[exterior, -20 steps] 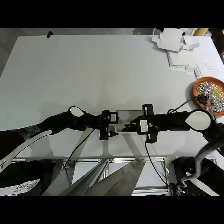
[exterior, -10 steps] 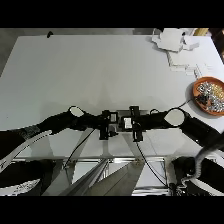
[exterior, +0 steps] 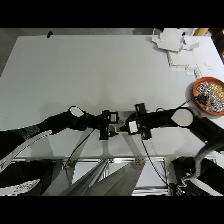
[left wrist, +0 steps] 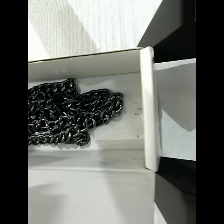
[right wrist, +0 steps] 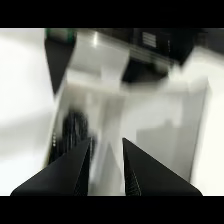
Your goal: Fold the box and place the chain.
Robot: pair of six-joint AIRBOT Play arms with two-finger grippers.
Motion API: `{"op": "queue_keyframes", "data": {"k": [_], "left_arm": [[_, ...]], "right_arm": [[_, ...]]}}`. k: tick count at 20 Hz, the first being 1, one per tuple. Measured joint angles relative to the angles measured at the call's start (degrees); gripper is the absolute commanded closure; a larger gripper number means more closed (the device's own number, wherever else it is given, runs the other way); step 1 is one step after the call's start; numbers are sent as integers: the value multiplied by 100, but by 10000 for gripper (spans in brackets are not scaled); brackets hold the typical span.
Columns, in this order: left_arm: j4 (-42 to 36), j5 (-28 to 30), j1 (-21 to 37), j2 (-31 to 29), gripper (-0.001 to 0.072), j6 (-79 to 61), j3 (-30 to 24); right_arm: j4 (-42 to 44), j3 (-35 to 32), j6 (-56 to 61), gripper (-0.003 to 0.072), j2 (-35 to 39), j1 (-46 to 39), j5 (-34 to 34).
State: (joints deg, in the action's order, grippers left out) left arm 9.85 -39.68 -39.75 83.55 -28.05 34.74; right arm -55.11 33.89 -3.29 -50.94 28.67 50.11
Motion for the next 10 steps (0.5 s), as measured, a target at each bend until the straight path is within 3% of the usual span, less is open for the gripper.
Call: {"op": "queue_keyframes", "data": {"k": [5,10], "left_arm": [[0,0,0,0,436,0,0],[0,0,0,0,436,-2,0]], "right_arm": [[-1432,57,247,455,299,-1563,901],[-2256,13,306,456,-278,-2592,800]]}}
